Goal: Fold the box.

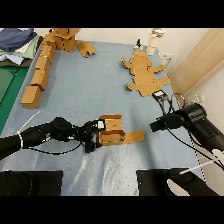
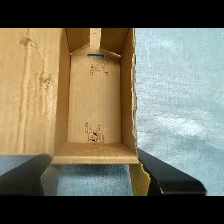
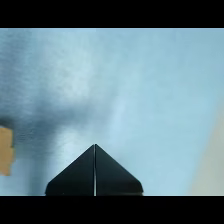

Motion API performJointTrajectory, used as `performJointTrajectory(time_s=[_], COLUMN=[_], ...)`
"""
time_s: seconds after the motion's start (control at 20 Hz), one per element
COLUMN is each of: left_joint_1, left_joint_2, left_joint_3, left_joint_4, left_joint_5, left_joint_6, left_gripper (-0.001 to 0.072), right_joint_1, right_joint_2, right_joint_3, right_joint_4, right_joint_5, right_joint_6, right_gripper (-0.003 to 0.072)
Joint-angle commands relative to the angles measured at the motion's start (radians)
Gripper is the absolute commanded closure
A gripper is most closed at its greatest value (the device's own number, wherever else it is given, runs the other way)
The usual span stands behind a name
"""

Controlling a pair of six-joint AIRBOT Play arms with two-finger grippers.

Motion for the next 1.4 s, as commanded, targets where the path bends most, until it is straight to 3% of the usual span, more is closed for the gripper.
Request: performJointTrajectory(time_s=[0.0, 0.4, 0.55, 0.9, 1.2, 1.35], left_joint_1=[0.000, 0.000, 0.000, 0.000, 0.000, 0.000], left_joint_2=[0.000, 0.000, 0.000, 0.000, 0.000, 0.000], left_joint_3=[0.000, 0.000, 0.000, 0.000, 0.000, 0.000], left_joint_4=[0.000, 0.000, 0.000, 0.000, 0.000, 0.000], left_joint_5=[0.000, 0.000, 0.000, 0.000, 0.000, 0.000], left_joint_6=[0.000, 0.000, 0.000, 0.000, 0.000, 0.000], left_gripper=[0.0121, 0.0121, 0.0121, 0.0121, 0.0121, 0.0120], right_joint_1=[-0.124, -0.114, -0.114, -0.115, -0.114, -0.114], right_joint_2=[-0.026, -0.175, -0.201, -0.203, -0.177, -0.145], right_joint_3=[-0.028, -0.090, -0.091, -0.145, -0.145, -0.145], right_joint_4=[0.315, 0.633, 0.675, 0.722, 0.913, 0.928], right_joint_5=[0.004, 0.074, 0.070, 0.071, 0.055, 0.055], right_joint_6=[-0.007, -0.196, -0.233, -0.276, -0.352, -0.360], right_gripper=[0.0682, 0.0683, 0.0683, 0.0683, 0.0683, 0.0682])
